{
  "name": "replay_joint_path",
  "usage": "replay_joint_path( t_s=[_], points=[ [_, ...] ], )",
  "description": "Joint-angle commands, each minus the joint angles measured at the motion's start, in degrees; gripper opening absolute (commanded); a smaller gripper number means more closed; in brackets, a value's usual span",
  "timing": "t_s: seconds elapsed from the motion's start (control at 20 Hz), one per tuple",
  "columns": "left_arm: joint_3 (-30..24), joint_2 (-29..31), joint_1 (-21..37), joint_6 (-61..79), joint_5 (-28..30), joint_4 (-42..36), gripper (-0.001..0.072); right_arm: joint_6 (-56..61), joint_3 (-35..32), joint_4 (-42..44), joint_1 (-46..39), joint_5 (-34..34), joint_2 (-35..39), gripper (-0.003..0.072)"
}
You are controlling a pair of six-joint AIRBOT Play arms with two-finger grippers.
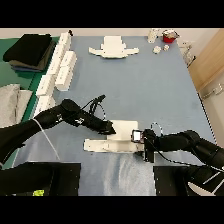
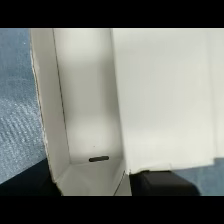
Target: Fold the box.
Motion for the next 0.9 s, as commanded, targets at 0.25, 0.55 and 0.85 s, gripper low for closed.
replay_joint_path(
  t_s=[0.25, 0.55, 0.85],
  points=[
    [1.4, -5.3, 0.3, 2.0, 0.0, -0.5, 0.0014, 0.0, 0.0, 0.0, 0.0, 0.0, -0.1, 0.0499],
    [8.8, 3.5, 2.1, 5.2, -2.0, 6.1, 0.0012, 0.0, 0.0, 0.0, 0.0, 0.0, -0.1, 0.0499],
    [8.5, 19.5, -1.5, 2.0, -7.8, 25.0, 0.0012, 0.0, 0.0, 0.0, 0.0, 0.0, -0.1, 0.0499]
  ],
)
